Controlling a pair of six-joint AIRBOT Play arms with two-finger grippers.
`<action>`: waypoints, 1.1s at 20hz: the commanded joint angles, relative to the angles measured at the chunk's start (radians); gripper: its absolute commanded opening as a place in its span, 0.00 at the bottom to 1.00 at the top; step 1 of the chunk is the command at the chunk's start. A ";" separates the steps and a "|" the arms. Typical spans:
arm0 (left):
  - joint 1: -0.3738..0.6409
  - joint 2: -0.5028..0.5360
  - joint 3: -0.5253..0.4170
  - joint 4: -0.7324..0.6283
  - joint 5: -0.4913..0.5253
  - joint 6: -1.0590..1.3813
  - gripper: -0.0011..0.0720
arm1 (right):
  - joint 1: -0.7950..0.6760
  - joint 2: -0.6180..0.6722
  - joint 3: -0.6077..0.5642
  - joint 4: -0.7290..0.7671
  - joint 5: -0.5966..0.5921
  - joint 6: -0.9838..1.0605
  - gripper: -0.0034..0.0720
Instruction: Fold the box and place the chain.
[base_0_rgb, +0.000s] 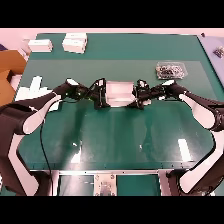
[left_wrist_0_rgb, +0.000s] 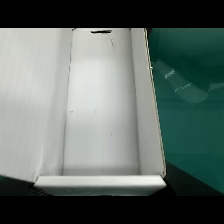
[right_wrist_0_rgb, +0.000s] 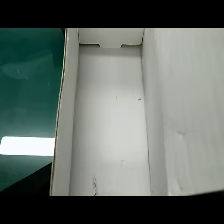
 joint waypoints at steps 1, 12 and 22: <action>0.000 0.000 0.001 0.000 0.000 0.000 0.73 | 0.003 0.000 0.001 0.007 0.000 0.000 0.81; 0.000 0.000 0.001 0.000 0.000 0.000 0.73 | -0.006 0.010 0.014 0.002 0.034 -0.001 1.00; 0.000 0.000 0.001 0.000 0.000 0.000 0.73 | -0.058 0.058 0.169 -0.140 0.153 0.182 1.00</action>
